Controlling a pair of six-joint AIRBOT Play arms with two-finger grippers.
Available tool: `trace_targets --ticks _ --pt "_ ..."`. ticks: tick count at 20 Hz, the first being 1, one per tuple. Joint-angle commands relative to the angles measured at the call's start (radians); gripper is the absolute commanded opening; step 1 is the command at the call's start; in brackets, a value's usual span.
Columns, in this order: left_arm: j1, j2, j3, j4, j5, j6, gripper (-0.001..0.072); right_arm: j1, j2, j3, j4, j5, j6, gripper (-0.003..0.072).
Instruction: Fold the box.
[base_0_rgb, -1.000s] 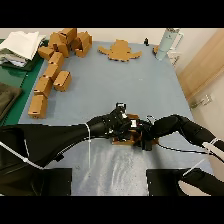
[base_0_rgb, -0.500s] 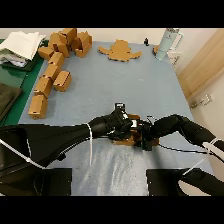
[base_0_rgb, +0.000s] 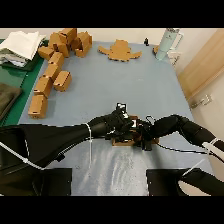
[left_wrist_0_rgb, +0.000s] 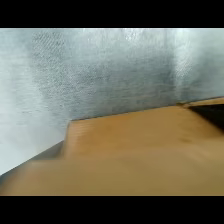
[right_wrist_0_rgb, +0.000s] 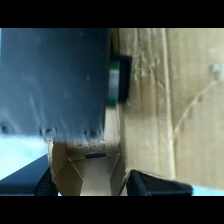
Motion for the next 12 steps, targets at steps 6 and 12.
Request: trace_targets --ticks 6,12 --pt "0.014 0.007 0.001 0.008 -0.026 -0.003 0.0334 0.000 0.000 0.000 -0.004 -0.001 0.002 0.0536" --pt "0.014 0.006 0.001 0.008 -0.023 -0.003 0.0015 0.000 0.000 0.000 -0.004 -0.001 0.002 0.0536"
